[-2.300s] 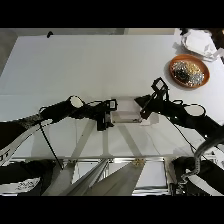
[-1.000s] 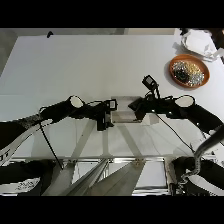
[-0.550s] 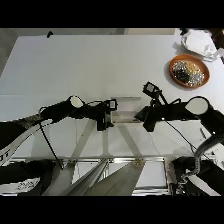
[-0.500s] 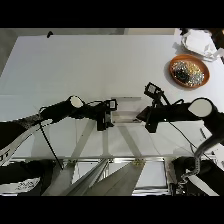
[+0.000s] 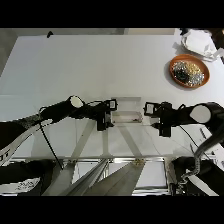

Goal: Fold the box and place the chain.

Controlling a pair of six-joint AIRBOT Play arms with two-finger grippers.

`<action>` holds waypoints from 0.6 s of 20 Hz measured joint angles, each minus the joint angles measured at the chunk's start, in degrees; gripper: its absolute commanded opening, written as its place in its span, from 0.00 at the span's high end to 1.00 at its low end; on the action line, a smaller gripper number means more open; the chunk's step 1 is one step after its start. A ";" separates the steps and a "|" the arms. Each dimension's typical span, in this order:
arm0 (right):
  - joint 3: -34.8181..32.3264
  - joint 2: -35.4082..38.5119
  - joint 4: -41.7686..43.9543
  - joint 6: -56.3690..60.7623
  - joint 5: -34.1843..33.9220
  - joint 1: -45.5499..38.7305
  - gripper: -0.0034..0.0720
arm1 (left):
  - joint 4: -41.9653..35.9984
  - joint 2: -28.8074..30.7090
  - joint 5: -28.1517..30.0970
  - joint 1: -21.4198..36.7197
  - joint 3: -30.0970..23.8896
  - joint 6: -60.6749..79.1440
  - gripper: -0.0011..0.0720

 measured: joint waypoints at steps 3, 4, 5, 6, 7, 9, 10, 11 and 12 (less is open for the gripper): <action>-0.26 -6.12 2.47 -8.85 -4.39 0.00 0.58 | 0.00 0.00 0.00 0.00 0.02 0.00 0.53; -0.31 -7.76 3.69 -10.86 -5.86 0.00 0.59 | 0.00 -0.02 0.00 0.00 0.00 0.00 0.53; -0.35 -9.31 4.87 -12.48 -7.48 0.00 0.59 | 0.00 0.00 0.00 0.00 0.00 0.00 0.53; -0.35 -10.45 6.08 -13.68 -9.20 0.00 0.62 | -0.02 0.00 0.00 0.00 0.00 0.00 0.53; -0.37 -11.34 7.02 -14.80 -10.75 0.00 0.67 | 0.00 0.00 0.00 0.00 0.00 0.00 0.53; -0.39 -12.39 8.76 -16.55 -12.70 0.00 0.72 | 0.00 0.00 -0.02 0.00 0.00 0.00 0.53; -0.42 -12.74 9.51 -17.07 -13.22 0.00 0.72 | 0.00 0.00 0.00 0.00 0.00 0.00 0.53; -0.42 -12.96 9.99 -17.55 -13.51 0.00 0.72 | 0.00 0.00 0.00 -0.02 0.00 0.00 0.53; -0.39 -13.14 10.36 -17.97 -13.75 0.00 0.72 | -0.02 0.00 0.00 0.00 0.00 0.00 0.53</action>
